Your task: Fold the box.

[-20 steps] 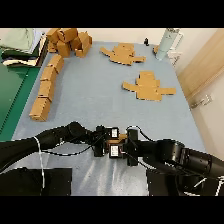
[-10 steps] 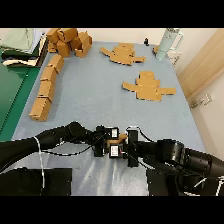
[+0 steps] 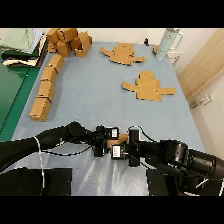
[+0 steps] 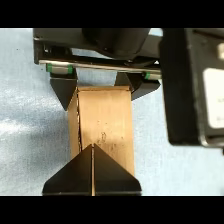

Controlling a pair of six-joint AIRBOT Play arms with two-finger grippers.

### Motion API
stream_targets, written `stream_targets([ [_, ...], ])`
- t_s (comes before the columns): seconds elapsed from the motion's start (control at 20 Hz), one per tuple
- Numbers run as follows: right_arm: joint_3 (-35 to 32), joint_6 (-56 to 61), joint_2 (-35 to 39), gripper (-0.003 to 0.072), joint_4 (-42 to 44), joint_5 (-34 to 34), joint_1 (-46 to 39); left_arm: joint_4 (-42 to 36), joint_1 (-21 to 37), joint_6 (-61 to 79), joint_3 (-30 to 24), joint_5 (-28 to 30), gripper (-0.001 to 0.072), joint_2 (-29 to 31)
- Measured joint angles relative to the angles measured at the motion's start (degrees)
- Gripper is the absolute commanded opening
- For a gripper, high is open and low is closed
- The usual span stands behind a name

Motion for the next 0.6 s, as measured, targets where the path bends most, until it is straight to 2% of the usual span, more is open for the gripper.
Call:
stream_targets([
  [0.6,0.0,0.04,-2.05,0.0007,0.2,0.09,0.0,0.0,0.0,0.0,0.0,0.0,0.0603,0.0],
])
